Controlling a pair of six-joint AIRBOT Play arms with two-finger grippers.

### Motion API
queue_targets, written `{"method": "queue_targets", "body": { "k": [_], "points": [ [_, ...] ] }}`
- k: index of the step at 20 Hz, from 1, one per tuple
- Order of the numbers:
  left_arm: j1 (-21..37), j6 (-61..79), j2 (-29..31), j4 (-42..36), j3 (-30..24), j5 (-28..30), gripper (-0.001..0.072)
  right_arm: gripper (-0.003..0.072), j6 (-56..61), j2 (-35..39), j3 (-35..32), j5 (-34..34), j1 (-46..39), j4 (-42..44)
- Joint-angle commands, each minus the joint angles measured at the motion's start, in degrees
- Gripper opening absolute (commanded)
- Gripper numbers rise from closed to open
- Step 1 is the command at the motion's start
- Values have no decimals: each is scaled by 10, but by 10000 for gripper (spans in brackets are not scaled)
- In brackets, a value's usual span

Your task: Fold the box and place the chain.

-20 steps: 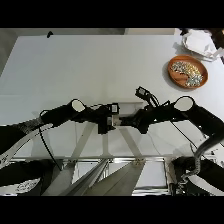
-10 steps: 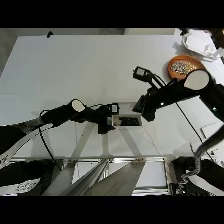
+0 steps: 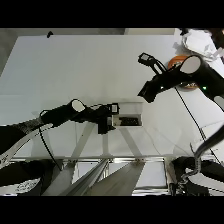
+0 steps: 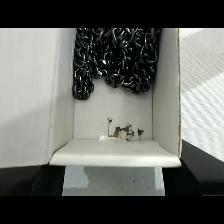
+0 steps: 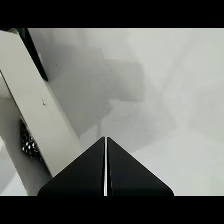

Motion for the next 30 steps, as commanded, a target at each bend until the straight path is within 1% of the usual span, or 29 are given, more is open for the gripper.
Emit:
{"method": "queue_targets", "body": {
  "k": [1, 4, 7, 8, 9, 10, 12, 13, 14, 15, 19, 22, 25, 27, 29, 30],
  "points": [
    [0, 0, 0, 0, 0, 0, 345, 9, -75, -36, 3, 46, -8, 51],
    [0, 0, 0, 0, 0, 0, 345, 12, -86, -36, 1, 116, -8, 82],
    [0, 0, 0, 0, 0, 0, 345, 23, -102, -35, -18, 142, -6, 102],
    [0, 0, 0, 0, 0, 0, 345, 110, -102, -35, -27, 148, -3, 100],
    [0, 0, 0, 0, 0, 0, 345, 175, -104, -32, -37, 146, -1, 101],
    [0, 0, 0, 0, 0, 0, 345, 223, -117, -26, -49, 141, 3, 102],
    [0, 0, 0, 0, 0, 0, 345, 231, -149, 0, -76, 124, 9, 106],
    [0, 0, 0, 0, 0, 0, 345, 275, -162, 15, -90, 112, 11, 110],
    [0, 0, 0, 0, 0, 0, 345, 338, -166, 27, -103, 100, 11, 110],
    [0, 0, 0, 0, 0, 0, 345, 352, -178, 38, -116, 87, 11, 108],
    [0, 0, 0, 0, 0, 0, 345, 352, -203, 60, -147, 64, 11, 101],
    [0, 0, 0, 0, 0, 0, 345, 351, -216, 63, -148, 57, 25, 93],
    [0, 0, 0, 0, 0, 0, 345, 350, -220, 63, -148, 21, 52, 60],
    [0, 0, 0, 0, 0, 0, 345, 339, -219, 63, -148, 1, 62, 51],
    [0, 0, 0, 0, 0, 0, 345, 335, -219, 63, -148, -2, 65, 50],
    [0, 0, 0, 0, 0, 0, 345, 306, -219, 63, -148, -2, 65, 49]
  ]
}}
